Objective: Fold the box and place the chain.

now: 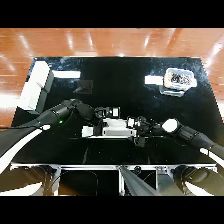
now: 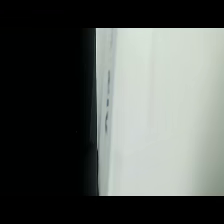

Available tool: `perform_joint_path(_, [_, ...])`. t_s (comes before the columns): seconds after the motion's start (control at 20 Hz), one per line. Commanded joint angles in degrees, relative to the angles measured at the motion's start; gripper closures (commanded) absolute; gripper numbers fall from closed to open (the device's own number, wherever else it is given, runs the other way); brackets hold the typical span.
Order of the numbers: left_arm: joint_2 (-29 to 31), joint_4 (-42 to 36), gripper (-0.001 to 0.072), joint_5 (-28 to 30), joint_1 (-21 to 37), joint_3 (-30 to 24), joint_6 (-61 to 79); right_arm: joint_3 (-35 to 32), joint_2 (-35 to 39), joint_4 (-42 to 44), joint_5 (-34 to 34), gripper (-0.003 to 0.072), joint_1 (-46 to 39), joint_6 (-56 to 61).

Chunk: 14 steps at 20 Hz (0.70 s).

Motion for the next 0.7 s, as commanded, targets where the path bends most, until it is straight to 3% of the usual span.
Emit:
perform_joint_path(0.0, [0.0, 0.0, 0.0689, 0.0, 0.0, 0.0, 0.0, 0.0, 0.0, 0.1, -0.2, 0.0149, 0.0, -0.2])
perform_joint_path(0.65, [0.0, 0.0, 0.0689, 0.1, 0.0, 0.0, 0.0, 0.0, 0.0, 2.4, 2.4, 0.0148, 0.0, 0.5])
